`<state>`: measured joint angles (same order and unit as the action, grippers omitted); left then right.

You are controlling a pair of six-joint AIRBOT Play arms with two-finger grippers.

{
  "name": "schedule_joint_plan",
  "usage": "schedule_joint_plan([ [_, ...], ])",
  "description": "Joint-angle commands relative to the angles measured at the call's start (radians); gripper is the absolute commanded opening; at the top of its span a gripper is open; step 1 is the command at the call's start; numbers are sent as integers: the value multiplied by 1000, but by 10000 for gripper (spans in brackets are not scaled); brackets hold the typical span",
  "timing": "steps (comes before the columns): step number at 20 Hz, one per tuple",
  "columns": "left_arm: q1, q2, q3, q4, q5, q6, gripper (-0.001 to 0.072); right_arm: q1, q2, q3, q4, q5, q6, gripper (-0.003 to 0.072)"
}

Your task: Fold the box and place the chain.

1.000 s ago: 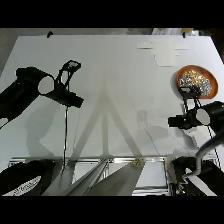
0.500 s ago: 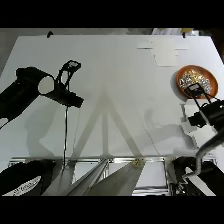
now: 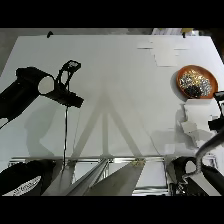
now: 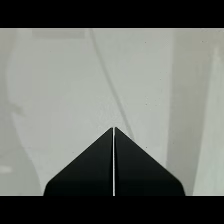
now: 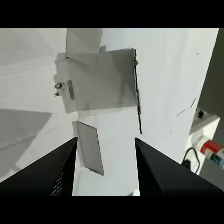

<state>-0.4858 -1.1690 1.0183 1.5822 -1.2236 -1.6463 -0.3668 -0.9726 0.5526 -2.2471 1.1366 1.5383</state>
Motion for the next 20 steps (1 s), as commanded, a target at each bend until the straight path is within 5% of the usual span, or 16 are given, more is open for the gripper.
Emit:
schedule_joint_plan([
  [1, 0, 0, 0, 0, 0, 0, 9, -53, -67, 0, -14, -55, -10, 400],
  [5, 0, 0, 0, 0, 0, 0, 9, -53, -119, 18, -126, -77, 16, 382],
  [13, 0, 0, 0, 0, 0, 0, 9, 10, -106, 50, -84, -170, -81, 367],
  [20, 0, 0, 0, 0, 0, 0, 9, -167, -143, 50, -88, -124, -80, 362],
])
